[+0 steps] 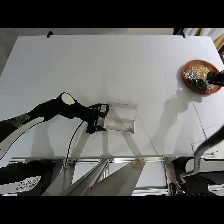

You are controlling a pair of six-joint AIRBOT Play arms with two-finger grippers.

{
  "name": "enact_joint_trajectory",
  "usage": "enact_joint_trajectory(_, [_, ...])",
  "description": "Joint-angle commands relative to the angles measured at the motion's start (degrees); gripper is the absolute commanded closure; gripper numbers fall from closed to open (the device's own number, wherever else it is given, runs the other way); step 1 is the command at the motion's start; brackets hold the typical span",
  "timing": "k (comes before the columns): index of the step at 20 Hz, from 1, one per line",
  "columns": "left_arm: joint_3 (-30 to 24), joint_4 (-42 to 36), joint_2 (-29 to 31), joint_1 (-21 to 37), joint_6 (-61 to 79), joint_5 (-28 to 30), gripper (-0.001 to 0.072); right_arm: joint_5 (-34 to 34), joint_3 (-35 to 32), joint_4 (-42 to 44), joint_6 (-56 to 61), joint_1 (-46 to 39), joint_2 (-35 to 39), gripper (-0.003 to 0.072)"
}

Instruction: Fold the box and place the chain.

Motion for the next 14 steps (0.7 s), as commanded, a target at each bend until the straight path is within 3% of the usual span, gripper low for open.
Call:
enact_joint_trajectory(1, [0.0,0.0,0.0,0.0,0.0,0.0,0.0497,-0.6,2.2,0.0,-0.5,-0.4,-5.1,0.0417])
enact_joint_trajectory(8, [0.0,0.0,0.0,0.1,0.0,0.0,0.0497,-3.1,2.2,1.1,-0.5,-0.4,-8.1,0.0417])
enact_joint_trajectory(14, [0.0,0.0,0.0,0.1,0.0,0.0,0.0497,-9.3,2.2,9.4,-4.1,-0.4,-8.4,0.0433])
